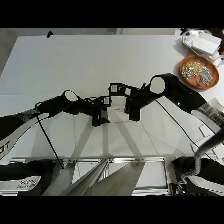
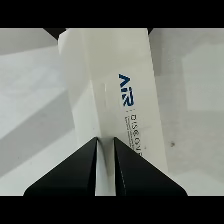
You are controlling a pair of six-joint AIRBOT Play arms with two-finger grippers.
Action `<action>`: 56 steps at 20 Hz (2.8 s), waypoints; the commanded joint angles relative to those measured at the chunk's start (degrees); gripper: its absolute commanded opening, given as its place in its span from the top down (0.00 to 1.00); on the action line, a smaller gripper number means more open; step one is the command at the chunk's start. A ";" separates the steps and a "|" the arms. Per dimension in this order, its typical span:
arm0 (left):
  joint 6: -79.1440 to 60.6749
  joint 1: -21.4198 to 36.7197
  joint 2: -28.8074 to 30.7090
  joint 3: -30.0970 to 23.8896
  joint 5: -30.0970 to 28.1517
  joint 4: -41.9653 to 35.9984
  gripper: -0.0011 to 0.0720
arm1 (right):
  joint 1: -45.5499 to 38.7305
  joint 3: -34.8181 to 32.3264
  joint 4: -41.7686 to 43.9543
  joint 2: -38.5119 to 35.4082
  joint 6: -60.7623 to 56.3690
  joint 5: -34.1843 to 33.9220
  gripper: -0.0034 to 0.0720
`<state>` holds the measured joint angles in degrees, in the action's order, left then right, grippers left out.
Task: Fold the box and place the chain.
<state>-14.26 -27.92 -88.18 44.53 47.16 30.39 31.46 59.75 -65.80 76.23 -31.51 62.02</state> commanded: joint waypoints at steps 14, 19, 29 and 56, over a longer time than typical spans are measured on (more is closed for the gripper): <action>-0.04 -0.02 0.04 0.00 0.22 0.09 0.78 | 0.02 -3.54 0.28 -2.19 -0.13 -8.68 0.82; -0.04 -0.02 0.04 0.00 0.22 0.07 0.78 | 0.02 -3.58 0.31 -2.19 -0.13 -9.68 0.82; -0.04 -0.02 0.04 0.00 0.22 0.07 0.78 | 0.42 -6.23 2.43 -2.19 0.31 -4.20 0.82; -0.04 -0.02 0.04 0.00 0.22 0.07 0.78 | -6.27 -24.70 44.30 -5.38 24.57 -21.14 0.93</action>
<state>-14.31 -27.97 -88.14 44.51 47.42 30.48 26.04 36.82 -25.26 70.67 -10.35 43.03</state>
